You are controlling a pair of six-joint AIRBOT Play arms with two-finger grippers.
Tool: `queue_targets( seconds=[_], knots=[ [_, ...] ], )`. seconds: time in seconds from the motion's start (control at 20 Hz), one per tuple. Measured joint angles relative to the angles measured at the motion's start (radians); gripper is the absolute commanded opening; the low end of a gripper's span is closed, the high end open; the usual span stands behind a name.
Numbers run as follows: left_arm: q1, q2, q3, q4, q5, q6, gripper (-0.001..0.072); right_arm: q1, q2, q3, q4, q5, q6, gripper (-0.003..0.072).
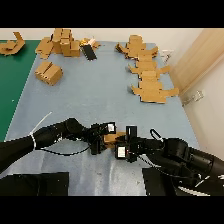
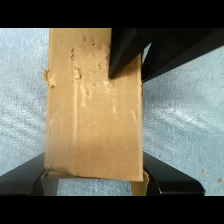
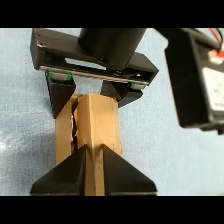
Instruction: Fold the box.
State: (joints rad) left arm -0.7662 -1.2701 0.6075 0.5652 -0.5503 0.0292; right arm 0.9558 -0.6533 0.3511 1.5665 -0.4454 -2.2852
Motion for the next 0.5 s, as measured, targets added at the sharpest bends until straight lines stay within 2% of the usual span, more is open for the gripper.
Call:
queue_targets(
  seconds=[0.5],
  knots=[
    [0.000,0.000,0.000,0.000,0.000,0.000,0.0410,0.000,-0.008,0.000,0.008,-0.005,0.000,0.0139]
  ],
)
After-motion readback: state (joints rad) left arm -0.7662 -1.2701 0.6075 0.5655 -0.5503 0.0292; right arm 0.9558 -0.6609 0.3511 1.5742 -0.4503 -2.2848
